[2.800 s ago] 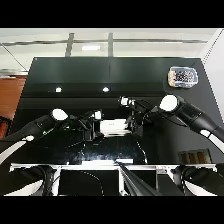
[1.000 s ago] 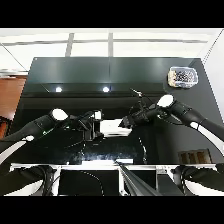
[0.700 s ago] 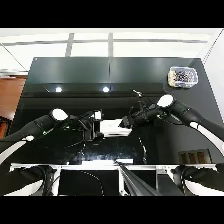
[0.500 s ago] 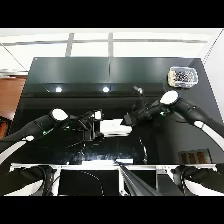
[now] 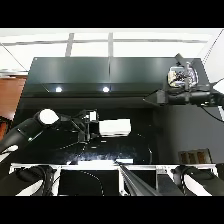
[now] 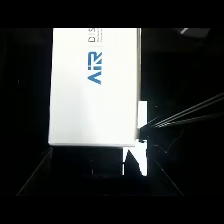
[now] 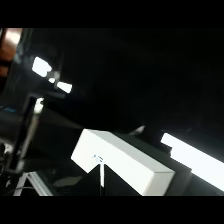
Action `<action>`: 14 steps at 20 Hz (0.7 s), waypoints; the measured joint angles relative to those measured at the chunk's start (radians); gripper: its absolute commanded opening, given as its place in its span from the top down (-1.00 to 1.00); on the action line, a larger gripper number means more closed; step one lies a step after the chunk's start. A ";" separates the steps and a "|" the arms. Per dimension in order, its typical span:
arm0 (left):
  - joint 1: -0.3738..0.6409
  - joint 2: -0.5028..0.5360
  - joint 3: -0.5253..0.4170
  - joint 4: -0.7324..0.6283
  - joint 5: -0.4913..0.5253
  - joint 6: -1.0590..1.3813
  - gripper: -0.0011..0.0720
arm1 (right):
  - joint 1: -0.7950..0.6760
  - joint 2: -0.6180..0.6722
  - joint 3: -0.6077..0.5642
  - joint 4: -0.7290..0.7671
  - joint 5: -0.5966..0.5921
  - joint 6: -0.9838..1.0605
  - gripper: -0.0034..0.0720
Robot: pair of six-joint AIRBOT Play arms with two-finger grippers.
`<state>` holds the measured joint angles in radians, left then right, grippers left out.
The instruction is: Fold the box and place the chain.
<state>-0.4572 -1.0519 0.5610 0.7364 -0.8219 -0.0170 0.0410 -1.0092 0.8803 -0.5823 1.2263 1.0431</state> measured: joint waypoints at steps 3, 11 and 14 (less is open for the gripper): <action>-0.018 0.031 0.035 0.022 -0.006 -0.101 -0.96 | -0.045 0.017 0.002 -0.011 0.004 0.000 0.80; -0.116 -0.152 0.217 0.036 0.009 -0.262 -0.96 | -0.070 0.027 0.002 -0.019 -0.005 0.000 0.80; -0.135 -0.203 0.254 0.036 0.011 -0.292 -0.96 | -0.072 0.027 0.002 -0.021 -0.008 0.000 0.80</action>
